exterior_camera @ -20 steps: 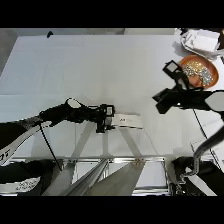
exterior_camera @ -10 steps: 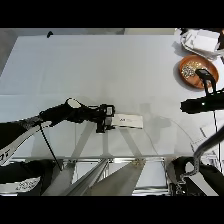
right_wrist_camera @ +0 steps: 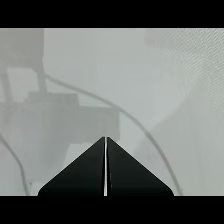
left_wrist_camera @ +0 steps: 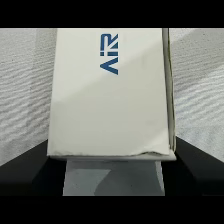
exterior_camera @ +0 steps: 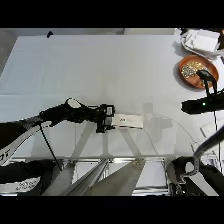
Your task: Fold the box and place the chain.
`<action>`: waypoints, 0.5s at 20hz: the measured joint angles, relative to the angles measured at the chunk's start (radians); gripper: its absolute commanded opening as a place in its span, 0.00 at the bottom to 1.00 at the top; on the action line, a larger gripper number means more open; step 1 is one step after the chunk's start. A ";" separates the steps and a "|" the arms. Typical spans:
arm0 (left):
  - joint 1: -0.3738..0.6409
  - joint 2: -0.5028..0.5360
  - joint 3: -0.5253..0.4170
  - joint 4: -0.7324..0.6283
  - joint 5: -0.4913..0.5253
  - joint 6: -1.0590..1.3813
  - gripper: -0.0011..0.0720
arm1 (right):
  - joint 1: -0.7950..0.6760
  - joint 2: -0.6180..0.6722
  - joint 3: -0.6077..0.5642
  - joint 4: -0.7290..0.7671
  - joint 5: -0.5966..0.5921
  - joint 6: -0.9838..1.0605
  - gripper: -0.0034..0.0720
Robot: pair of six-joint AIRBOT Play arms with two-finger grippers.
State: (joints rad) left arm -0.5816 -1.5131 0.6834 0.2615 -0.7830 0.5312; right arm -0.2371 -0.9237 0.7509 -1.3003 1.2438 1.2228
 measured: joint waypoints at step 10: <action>0.000 0.000 0.000 -0.004 -0.001 0.056 0.36 | 0.000 0.000 0.000 -0.002 -0.002 0.000 0.06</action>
State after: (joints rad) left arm -0.5816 -1.5131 0.6834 0.2573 -0.7837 0.5869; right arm -0.2371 -0.9237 0.7509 -1.3018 1.2415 1.2228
